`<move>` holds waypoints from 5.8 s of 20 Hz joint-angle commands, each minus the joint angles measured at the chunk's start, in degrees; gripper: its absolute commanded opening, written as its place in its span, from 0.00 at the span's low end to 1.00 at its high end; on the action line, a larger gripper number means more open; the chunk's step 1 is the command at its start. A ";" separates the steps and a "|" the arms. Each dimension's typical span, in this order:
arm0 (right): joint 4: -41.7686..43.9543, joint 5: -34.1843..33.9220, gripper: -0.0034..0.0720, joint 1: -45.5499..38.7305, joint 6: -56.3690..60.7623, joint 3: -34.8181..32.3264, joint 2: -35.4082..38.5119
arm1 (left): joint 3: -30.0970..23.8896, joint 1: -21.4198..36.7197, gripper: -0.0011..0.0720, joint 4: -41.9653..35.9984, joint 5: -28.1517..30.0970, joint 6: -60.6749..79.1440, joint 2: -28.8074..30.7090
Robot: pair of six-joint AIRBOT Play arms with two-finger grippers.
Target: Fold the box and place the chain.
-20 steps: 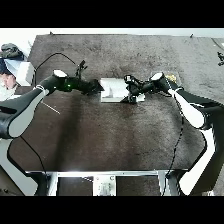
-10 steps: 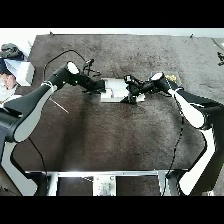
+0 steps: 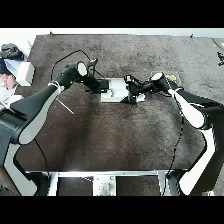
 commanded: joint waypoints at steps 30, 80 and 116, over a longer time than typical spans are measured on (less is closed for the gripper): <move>0.02 0.02 0.67 0.04 -0.02 0.02 -0.02 | 19.19 -4.94 0.17 24.41 -16.22 -20.39 -13.68; 0.02 0.02 0.67 0.04 -0.02 0.02 -0.02 | 12.48 20.57 1.00 -36.17 -19.67 101.66 -16.55; 0.02 0.02 0.67 0.04 0.00 0.02 -0.02 | 12.35 14.80 1.00 -40.15 -21.70 113.09 -20.96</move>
